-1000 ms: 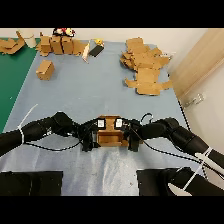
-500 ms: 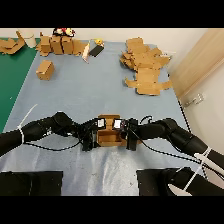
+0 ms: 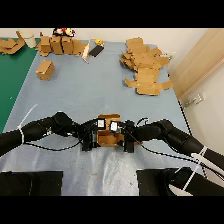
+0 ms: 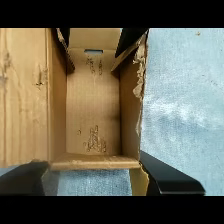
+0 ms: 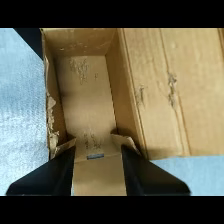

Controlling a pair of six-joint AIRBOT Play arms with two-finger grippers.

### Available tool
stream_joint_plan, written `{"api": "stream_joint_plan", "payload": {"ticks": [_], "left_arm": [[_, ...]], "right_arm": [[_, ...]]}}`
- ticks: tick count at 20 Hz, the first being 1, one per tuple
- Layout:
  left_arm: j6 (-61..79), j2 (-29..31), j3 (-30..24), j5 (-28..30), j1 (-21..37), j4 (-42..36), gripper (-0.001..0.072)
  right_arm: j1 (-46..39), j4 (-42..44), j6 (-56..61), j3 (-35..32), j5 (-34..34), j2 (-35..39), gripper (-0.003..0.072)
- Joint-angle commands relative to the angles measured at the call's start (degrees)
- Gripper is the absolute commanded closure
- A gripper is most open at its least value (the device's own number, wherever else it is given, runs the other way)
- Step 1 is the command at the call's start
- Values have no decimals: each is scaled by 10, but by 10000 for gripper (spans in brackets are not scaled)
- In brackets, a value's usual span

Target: Fold the box.

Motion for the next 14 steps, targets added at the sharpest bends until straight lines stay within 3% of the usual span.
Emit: {"api": "stream_joint_plan", "payload": {"ticks": [1, 7, 8, 11, 14], "left_arm": [[-2, 0, 0, 0, 0, -1, 233], [-2, 0, 0, 0, 0, -1, 233], [-2, 0, 0, 0, 0, -1, 233], [-2, 0, 0, 0, 0, -1, 233], [-2, 0, 0, 0, 0, -1, 233]], "right_arm": [[2, 5, 0, 0, 0, -2, 217], [2, -11, 19, 0, -16, 2, 219], [2, -29, 60, 2, -39, 8, 259], [2, -120, 275, 12, -130, 45, 656], [-5, -189, 481, 31, -209, 97, 684]]}}
